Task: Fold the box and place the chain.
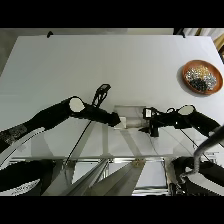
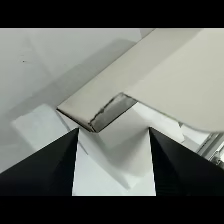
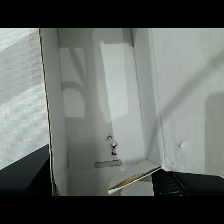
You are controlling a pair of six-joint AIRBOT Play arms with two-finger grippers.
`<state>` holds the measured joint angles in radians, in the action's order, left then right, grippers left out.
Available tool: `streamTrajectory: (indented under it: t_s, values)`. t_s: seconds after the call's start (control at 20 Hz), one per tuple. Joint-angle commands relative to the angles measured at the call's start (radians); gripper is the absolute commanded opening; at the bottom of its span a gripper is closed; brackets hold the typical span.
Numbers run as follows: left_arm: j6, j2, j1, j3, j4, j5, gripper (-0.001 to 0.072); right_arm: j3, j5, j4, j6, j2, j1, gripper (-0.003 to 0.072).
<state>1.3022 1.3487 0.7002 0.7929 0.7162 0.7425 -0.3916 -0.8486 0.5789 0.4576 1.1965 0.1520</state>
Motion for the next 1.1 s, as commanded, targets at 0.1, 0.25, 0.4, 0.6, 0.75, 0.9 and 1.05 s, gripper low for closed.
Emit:
streamTrajectory:
  t_s: [0.1,0.25,0.4,0.6,0.75,0.9,1.05]
  values:
    - [0.2,0.015,0.018,0.058,0.153,0.048,0.0518,0.0,0.0,0.0,0.0,-0.001,0.0,0.0441]
    - [0.324,0.023,0.031,0.091,0.222,0.111,0.0546,0.0,0.0,0.0,0.0,-0.001,0.0,0.0442]
    - [0.421,0.047,0.061,0.126,0.265,0.159,0.0546,0.0,0.0,0.0,0.0,-0.001,0.0,0.0441]
    - [0.544,0.091,0.105,0.189,0.309,0.167,0.0546,0.0,0.0,0.0,0.0,-0.001,0.0,0.0442]
    - [0.591,0.096,0.122,0.208,0.324,0.167,0.0546,0.0,0.0,0.0,0.0,-0.001,0.0,0.0442]
    - [0.689,0.097,0.124,0.208,0.378,0.166,0.0546,0.0,0.0,0.0,0.0,-0.001,0.0,0.0442]
    - [0.754,0.097,0.132,0.208,0.41,0.157,0.0543,0.0,0.0,0.0,0.0,-0.001,0.0,0.0442]
